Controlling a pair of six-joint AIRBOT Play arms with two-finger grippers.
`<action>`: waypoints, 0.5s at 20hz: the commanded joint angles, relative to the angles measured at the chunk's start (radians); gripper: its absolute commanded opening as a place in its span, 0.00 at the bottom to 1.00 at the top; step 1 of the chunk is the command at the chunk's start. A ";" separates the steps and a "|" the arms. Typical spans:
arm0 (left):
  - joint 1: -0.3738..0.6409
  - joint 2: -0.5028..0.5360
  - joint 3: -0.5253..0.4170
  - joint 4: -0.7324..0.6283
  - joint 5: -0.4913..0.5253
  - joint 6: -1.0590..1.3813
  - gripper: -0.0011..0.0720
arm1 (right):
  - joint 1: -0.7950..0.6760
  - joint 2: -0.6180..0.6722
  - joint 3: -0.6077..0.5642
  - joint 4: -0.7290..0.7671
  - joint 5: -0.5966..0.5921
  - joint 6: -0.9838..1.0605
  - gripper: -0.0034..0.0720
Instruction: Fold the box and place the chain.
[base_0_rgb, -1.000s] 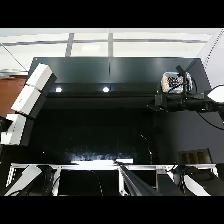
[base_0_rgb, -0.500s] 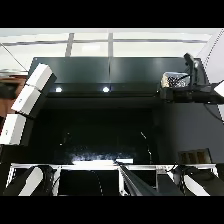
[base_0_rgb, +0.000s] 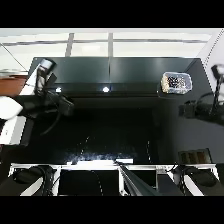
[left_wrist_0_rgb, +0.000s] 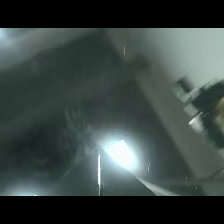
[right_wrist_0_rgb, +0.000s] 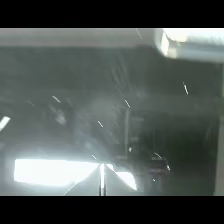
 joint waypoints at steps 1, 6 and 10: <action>-0.104 0.014 -0.071 0.163 0.043 -0.181 0.05 | 0.000 0.066 -0.139 -0.052 -0.043 0.041 0.08; -0.081 0.017 -0.071 0.149 0.085 -0.277 0.05 | 0.000 0.066 -0.139 -0.053 -0.047 0.041 0.07; -0.081 0.017 -0.071 0.172 0.098 -0.277 0.05 | 0.000 0.066 -0.139 -0.053 -0.048 0.041 0.07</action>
